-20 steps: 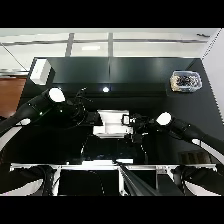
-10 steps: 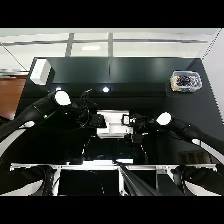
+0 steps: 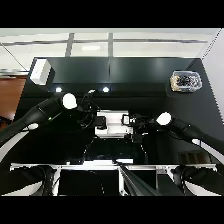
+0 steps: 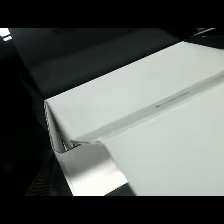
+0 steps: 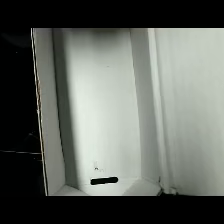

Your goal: Fold the box and place the chain.

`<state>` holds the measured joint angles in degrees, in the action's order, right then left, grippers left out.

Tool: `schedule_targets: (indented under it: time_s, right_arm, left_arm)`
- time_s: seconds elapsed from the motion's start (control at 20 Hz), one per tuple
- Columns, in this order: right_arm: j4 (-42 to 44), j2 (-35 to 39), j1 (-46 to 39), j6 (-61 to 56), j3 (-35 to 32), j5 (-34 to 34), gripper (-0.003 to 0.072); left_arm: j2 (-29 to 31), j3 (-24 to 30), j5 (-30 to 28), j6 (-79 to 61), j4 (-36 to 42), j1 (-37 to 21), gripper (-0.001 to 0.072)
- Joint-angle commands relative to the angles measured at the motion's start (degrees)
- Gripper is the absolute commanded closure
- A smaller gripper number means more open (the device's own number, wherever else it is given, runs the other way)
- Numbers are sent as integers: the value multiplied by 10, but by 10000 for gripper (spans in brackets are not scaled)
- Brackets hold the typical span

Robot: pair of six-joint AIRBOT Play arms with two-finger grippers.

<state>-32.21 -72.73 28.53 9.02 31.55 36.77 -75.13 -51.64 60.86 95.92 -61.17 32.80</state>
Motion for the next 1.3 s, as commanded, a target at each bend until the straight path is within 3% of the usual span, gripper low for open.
schedule_targets:
  time_s: [0.0, 0.45, 0.55, 0.85, 1.25]
  right_arm:
    - [0, 0, 0, 0, 0, 0, 507]
    - [0, 0, 0, 0, 0, 0, 507]
    - [0, 0, 0, 0, 0, 0, 507]
    - [0, 0, 0, 0, 0, 0, 507]
    - [0, 0, 0, 0, 0, 0, 507]
  left_arm:
    - [0, -3, -7, 56, -57, 22, 106]
    - [-8, -6, -17, 81, -77, 37, 110]
    - [-11, -11, -19, 82, -79, 50, 207]
    - [-11, -22, -17, 109, -81, 65, 207]
    - [-15, -22, 8, 248, -209, 104, 207]
